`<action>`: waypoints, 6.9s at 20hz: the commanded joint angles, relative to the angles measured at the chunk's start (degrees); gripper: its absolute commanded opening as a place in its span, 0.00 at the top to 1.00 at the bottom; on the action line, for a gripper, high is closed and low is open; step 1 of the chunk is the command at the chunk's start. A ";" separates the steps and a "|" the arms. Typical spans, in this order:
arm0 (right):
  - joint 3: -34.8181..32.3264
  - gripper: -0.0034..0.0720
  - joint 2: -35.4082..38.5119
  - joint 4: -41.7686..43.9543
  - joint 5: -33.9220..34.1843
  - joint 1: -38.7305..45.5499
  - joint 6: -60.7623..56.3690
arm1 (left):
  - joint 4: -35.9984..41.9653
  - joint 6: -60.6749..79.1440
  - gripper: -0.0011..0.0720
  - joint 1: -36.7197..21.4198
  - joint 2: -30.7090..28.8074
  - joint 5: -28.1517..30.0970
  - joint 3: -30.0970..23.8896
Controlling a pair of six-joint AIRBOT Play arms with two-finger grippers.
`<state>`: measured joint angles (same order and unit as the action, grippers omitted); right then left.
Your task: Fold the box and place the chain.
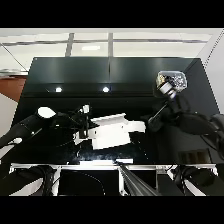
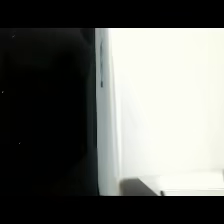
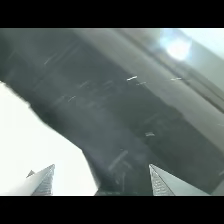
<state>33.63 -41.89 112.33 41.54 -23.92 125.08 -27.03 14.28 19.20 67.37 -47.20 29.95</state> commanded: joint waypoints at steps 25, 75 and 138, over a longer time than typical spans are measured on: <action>-2.23 0.03 -10.12 7.17 6.99 -8.22 16.31 | -15.58 0.07 0.95 2.80 8.17 -2.47 6.47; -0.37 0.03 -19.58 14.97 -13.66 -16.87 25.51 | -15.45 0.07 0.95 2.91 8.76 -2.62 6.47; 0.90 0.03 -28.48 22.36 -4.83 -13.51 42.32 | -13.88 -2.14 0.95 2.91 8.57 -1.49 6.47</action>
<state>34.41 -70.87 135.28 36.75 -38.09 168.37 -40.88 12.08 22.09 75.99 -48.71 36.36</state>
